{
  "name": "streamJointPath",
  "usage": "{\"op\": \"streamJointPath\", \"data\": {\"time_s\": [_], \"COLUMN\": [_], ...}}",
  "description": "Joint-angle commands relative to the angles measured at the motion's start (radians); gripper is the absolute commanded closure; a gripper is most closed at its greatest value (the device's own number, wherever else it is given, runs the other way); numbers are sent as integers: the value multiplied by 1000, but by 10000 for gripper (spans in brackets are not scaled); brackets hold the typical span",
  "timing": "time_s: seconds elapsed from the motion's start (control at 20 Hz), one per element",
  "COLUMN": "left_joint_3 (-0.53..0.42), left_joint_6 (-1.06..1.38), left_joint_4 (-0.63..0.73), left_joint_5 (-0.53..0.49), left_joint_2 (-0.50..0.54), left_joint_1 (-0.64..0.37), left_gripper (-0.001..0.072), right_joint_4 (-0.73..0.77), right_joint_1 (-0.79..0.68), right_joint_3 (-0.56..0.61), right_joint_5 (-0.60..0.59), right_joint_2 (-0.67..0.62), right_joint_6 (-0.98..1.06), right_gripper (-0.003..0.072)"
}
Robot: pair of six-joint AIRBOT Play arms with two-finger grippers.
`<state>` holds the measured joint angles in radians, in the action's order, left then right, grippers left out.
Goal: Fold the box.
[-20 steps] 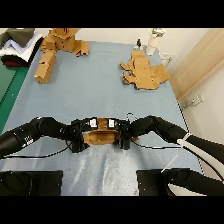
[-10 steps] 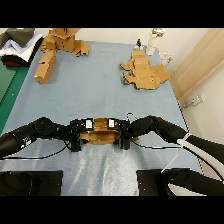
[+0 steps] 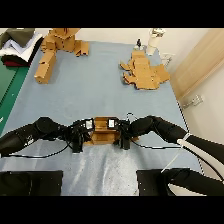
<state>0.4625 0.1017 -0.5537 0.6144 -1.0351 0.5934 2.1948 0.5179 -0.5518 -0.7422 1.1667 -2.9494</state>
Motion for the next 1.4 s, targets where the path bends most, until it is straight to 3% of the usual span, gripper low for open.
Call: {"op": "streamJointPath", "data": {"time_s": [0.0,0.3,0.4,0.8,1.2,1.35], "left_joint_3": [0,0,0,0,-1,-2], "left_joint_6": [43,75,108,198,193,111], "left_joint_4": [35,67,101,209,208,117], "left_joint_5": [-11,-43,-48,-46,-27,-23], "left_joint_2": [-6,-6,-6,-33,-35,-35], "left_joint_1": [-1,33,45,56,55,49], "left_gripper": [648,648,696,696,696,695], "right_joint_4": [0,0,0,0,0,0], "right_joint_1": [1,1,1,1,1,1], "right_joint_3": [1,1,1,1,1,1], "right_joint_5": [0,0,0,0,0,0], "right_joint_2": [0,0,0,0,0,0], "right_joint_6": [1,1,1,1,1,1], "right_gripper": [249,248,249,248,249,248]}}
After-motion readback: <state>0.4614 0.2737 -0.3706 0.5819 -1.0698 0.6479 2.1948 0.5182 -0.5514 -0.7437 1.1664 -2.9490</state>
